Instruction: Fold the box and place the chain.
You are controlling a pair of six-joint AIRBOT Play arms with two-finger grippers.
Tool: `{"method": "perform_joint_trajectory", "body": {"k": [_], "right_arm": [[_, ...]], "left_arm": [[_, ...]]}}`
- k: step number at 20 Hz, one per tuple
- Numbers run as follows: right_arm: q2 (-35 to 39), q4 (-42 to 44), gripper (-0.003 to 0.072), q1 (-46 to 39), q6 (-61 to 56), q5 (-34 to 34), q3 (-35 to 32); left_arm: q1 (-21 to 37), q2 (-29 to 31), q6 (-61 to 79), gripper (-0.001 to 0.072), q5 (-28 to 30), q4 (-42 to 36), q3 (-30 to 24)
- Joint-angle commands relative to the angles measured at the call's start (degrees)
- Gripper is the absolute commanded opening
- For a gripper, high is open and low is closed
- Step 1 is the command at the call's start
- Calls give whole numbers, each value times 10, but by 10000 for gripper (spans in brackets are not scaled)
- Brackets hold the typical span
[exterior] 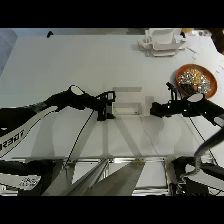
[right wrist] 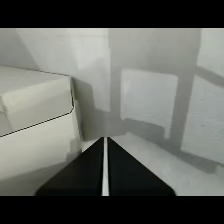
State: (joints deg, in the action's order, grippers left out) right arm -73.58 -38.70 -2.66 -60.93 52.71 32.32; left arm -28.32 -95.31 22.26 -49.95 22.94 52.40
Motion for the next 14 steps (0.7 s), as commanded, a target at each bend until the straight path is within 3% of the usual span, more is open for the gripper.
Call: {"method": "perform_joint_trajectory", "body": {"k": [1, 3, 5, 14], "right_arm": [[27, 37, 163, 2, 25, 3, 0], [40, 38, 198, 9, 27, 3, 0], [44, 39, 309, 27, 30, 2, 0], [78, 27, 309, 46, 27, -8, 0]], "left_arm": [[0, 0, 0, 13, 0, 0, 0], [0, 0, 0, 13, 0, 0, 0], [0, 0, 0, 13, 0, 0, 0], [0, 0, 0, 13, 0, 0, 0]]}}
